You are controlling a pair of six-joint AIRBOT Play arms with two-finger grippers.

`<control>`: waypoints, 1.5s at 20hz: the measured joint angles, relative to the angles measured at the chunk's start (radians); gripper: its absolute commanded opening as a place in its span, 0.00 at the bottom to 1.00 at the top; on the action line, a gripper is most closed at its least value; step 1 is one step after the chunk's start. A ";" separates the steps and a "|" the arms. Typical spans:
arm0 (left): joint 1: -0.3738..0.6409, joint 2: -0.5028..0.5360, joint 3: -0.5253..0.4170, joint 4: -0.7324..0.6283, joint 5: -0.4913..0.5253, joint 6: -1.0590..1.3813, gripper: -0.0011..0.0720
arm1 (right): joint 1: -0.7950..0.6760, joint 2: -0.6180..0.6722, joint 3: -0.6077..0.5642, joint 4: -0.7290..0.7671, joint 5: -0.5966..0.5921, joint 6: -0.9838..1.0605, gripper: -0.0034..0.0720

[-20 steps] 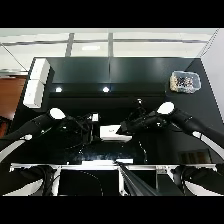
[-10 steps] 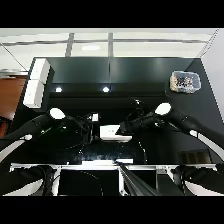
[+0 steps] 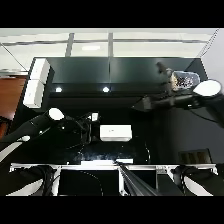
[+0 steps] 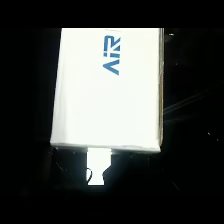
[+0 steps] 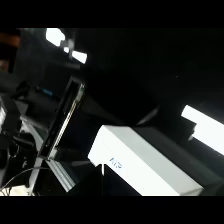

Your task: Fold the box and place the chain.

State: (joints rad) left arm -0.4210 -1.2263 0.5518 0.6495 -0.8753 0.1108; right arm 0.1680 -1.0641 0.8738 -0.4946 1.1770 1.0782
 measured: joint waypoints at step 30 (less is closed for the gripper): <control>-0.282 -0.078 0.296 0.140 -0.006 -0.524 0.97 | -0.154 0.084 0.021 -0.108 0.103 0.033 0.06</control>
